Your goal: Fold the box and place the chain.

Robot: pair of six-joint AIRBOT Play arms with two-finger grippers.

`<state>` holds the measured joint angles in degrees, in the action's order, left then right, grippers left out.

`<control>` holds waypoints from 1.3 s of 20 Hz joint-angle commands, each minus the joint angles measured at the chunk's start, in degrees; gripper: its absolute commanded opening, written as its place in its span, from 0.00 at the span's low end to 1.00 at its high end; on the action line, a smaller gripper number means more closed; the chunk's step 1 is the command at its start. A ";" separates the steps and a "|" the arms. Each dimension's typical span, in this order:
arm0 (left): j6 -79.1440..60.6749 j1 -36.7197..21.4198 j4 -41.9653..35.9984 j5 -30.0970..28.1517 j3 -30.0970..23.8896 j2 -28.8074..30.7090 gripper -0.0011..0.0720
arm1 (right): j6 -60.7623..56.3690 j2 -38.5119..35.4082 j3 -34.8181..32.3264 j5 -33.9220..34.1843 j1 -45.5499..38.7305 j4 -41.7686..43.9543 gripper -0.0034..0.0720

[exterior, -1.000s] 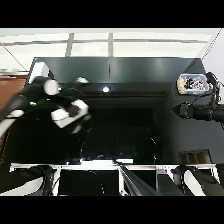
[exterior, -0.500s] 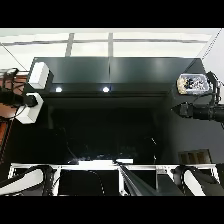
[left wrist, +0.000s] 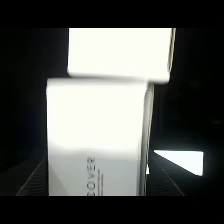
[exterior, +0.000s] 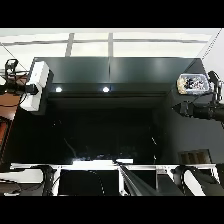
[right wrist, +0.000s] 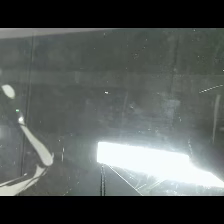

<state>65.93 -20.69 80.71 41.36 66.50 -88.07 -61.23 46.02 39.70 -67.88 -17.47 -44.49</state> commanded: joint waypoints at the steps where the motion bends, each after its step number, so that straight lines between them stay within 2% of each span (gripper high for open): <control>1: 0.13 0.57 0.42 4.39 4.31 -1.51 0.99 | -0.70 -0.04 -0.02 -0.28 -0.02 -0.15 0.07; 5: 3.63 0.57 3.06 24.98 14.99 0.42 0.99 | 2.49 -0.07 0.55 -1.77 -0.02 -0.98 0.07; 7: 12.07 0.37 2.80 30.77 18.03 3.78 0.98 | 3.23 -0.07 3.26 -1.53 -0.02 -4.57 0.07; 8: 15.47 0.37 2.16 32.02 17.86 6.14 0.84 | 3.21 -0.07 5.09 -2.49 -0.02 -6.10 0.07; 10: 16.57 0.83 -1.64 34.12 16.04 11.50 0.05 | 3.13 -0.28 7.02 -4.57 -0.02 -7.48 0.07; 12: 14.43 1.90 -6.88 32.24 11.06 18.12 0.05 | 3.32 -0.87 6.45 -3.50 0.00 -7.72 0.06; 13: 12.46 2.91 -9.73 29.44 7.04 22.14 0.05 | 5.14 -1.49 5.42 -0.55 0.00 -7.56 0.06; 15: 8.70 6.43 -15.08 19.87 -4.96 32.15 0.05 | 12.04 -3.65 1.36 10.43 0.68 -5.38 0.06; 18: 4.13 13.18 -14.97 2.58 -26.51 46.88 0.06 | 13.73 -4.20 -4.61 26.14 1.64 -4.63 0.07; 20: 1.09 15.61 -15.02 -5.53 -37.11 53.51 0.06 | 13.70 -4.20 -5.97 28.76 1.62 -5.51 0.07; 21: 1.11 16.13 -15.04 -7.65 -40.35 55.87 0.06 | 13.70 -4.20 -5.95 27.89 1.62 -5.49 0.07; 23: 1.14 16.28 -15.04 -8.13 -44.02 58.90 0.06 | 13.70 -4.20 -5.95 27.45 1.64 -5.46 0.07; 26: 1.16 16.28 -15.04 -7.80 -45.00 59.12 0.06 | 13.70 -4.20 -5.95 27.45 1.62 -5.46 0.07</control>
<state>67.88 -5.13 66.02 36.95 25.47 -31.55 -47.90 41.89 34.17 -42.02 -15.90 -49.82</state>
